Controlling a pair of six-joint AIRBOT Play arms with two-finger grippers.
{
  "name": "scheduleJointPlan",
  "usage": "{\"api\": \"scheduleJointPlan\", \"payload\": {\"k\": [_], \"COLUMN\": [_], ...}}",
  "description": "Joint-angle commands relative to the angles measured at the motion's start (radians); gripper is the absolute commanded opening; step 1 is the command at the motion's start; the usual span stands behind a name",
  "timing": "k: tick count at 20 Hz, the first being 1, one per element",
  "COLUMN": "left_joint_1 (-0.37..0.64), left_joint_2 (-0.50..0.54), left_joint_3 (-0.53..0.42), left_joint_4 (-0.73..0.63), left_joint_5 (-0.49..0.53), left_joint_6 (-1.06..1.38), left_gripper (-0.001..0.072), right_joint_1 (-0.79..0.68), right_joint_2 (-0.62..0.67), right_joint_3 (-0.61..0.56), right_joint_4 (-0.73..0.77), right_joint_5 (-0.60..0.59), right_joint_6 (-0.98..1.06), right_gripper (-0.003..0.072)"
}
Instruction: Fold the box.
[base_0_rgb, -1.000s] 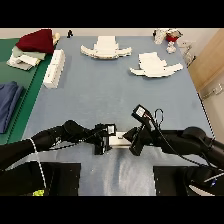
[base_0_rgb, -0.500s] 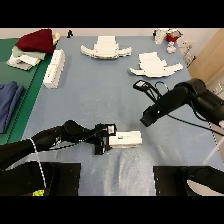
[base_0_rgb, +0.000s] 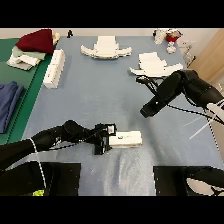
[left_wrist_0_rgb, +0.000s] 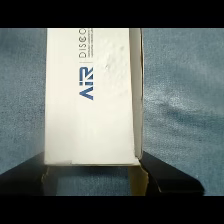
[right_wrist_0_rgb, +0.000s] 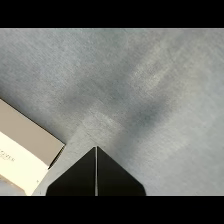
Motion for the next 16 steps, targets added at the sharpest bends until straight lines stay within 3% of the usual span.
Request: {"api": "scheduleJointPlan", "payload": {"k": [1, 8, 11, 13, 16], "left_joint_1": [0.000, 0.002, 0.027, 0.112, 0.353], "left_joint_2": [0.000, 0.009, 0.097, 0.180, 0.321], "left_joint_3": [0.001, 0.012, 0.012, 0.012, 0.012], "left_joint_4": [0.000, 0.000, 0.047, 0.161, 0.478], "left_joint_5": [0.000, -0.005, -0.004, -0.005, -0.074], "left_joint_6": [0.000, -0.011, -0.149, -0.381, -0.787], "left_gripper": [0.0515, 0.0515, 0.0515, 0.0515, 0.0515], "right_joint_1": [-0.005, -0.005, -0.005, -0.005, -0.005], "right_joint_2": [-0.007, -0.007, -0.007, -0.007, -0.007], "right_joint_3": [0.005, 0.005, 0.005, 0.005, 0.005], "right_joint_4": [0.002, 0.003, 0.002, 0.003, 0.003], "right_joint_5": [0.001, 0.001, 0.000, 0.000, 0.000], "right_joint_6": [0.002, 0.002, 0.002, 0.002, 0.002], "right_gripper": [0.0005, 0.0004, 0.0004, 0.0005, 0.0004]}}
